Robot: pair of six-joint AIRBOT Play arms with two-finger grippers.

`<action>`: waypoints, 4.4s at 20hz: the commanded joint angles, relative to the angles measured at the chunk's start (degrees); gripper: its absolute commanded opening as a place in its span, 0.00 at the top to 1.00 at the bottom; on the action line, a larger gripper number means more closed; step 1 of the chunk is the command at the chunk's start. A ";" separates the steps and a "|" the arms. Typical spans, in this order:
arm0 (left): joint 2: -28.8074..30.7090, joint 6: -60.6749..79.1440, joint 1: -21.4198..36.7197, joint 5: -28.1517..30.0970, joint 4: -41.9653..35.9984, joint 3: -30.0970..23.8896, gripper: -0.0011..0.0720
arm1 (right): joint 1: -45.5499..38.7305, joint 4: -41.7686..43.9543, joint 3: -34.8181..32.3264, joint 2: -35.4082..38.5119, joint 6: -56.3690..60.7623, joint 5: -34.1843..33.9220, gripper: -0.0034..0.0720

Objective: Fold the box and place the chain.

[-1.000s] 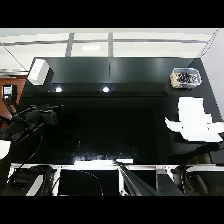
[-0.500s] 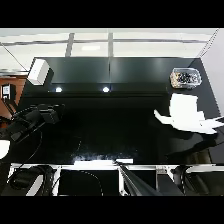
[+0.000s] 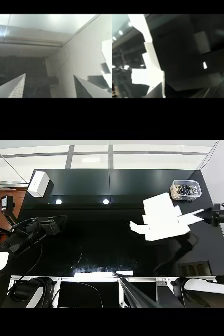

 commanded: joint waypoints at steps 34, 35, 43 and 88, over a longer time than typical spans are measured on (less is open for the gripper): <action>-51.08 39.10 0.81 -22.60 -46.03 3.06 0.02 | 67.41 4.17 -36.15 36.61 0.00 -53.62 0.95; -52.72 41.62 0.57 -24.00 -46.58 4.15 0.02 | 67.41 4.15 -36.15 36.61 0.00 -53.46 0.95; -65.42 53.42 0.61 -41.88 -43.74 14.67 0.25 | 67.41 4.07 -36.15 36.61 0.00 -53.22 0.95; -58.90 87.49 -22.05 -13.51 -25.68 24.48 0.95 | 53.86 -14.25 -37.20 36.00 -44.24 -34.14 0.05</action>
